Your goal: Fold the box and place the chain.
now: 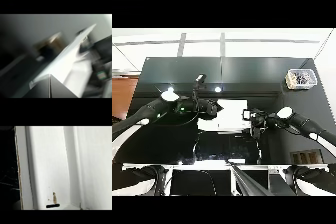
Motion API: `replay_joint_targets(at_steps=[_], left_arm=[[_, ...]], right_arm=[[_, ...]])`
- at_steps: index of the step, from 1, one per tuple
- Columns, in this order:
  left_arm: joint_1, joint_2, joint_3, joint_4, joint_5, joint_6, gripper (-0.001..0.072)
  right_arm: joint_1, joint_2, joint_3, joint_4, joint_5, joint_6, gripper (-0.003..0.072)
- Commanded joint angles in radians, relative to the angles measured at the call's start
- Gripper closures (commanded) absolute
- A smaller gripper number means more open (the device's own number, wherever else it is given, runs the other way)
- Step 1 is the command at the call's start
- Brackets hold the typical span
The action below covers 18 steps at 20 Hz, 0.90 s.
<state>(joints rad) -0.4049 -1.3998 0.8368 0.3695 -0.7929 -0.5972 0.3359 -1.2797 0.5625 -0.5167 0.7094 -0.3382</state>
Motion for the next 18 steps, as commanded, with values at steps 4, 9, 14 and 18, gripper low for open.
replay_joint_targets(at_steps=[4, 9, 14, 18], left_arm=[[-0.068, -0.108, 0.105, 0.435, -0.046, -0.17, 0.0682], [-0.058, -0.074, 0.118, 0.435, 0.0, -0.171, 0.0682], [0.063, 0.158, 0.101, 0.513, -0.106, -0.246, 0.0682], [0.125, 0.425, -0.13, 0.479, -0.014, -0.162, 0.0679]], right_arm=[[0.001, 0.0, 0.0, 0.0, 0.0, 0.0, 0.0214], [0.001, 0.0, 0.0, 0.0, 0.0, 0.001, 0.0214], [0.001, 0.0, 0.0, 0.0, 0.0, 0.001, 0.0214], [0.001, 0.0, 0.0, 0.0, -0.001, 0.001, 0.0214]])
